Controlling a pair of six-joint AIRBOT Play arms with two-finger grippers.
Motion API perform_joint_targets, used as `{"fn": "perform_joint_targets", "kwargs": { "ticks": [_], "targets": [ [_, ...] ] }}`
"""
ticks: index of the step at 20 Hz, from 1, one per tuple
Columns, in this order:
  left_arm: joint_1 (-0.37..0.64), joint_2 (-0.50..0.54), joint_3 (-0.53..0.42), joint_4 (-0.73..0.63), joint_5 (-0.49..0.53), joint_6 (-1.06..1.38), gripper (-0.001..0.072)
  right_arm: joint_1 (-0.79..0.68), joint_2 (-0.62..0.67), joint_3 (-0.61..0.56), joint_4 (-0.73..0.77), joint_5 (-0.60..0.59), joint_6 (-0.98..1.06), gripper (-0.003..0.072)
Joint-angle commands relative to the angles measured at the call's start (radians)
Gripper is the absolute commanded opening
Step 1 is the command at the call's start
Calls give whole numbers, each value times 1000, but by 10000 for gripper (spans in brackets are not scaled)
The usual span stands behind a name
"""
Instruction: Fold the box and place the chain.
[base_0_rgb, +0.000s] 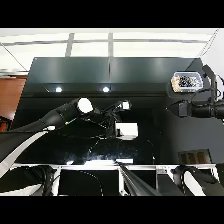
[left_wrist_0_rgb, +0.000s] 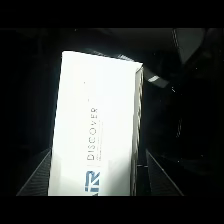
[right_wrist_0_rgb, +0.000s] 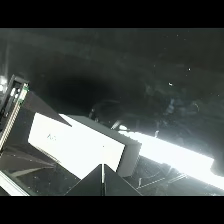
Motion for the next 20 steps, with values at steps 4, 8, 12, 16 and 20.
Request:
{"fn": "perform_joint_targets", "kwargs": {
  "ticks": [4,8,12,16,20],
  "targets": [
    [-25,0,1,50,27,0,709,0,1,0,0,-11,-4,17],
    [-53,0,1,97,55,0,709,0,1,0,0,-12,-4,17],
    [-88,-34,0,127,156,0,709,0,1,0,0,-12,-4,17],
    [-123,-78,0,215,216,-2,695,0,1,0,0,-12,-3,17],
    [-45,-3,1,273,192,-156,328,0,1,0,0,-11,-3,17]
  ]
}}
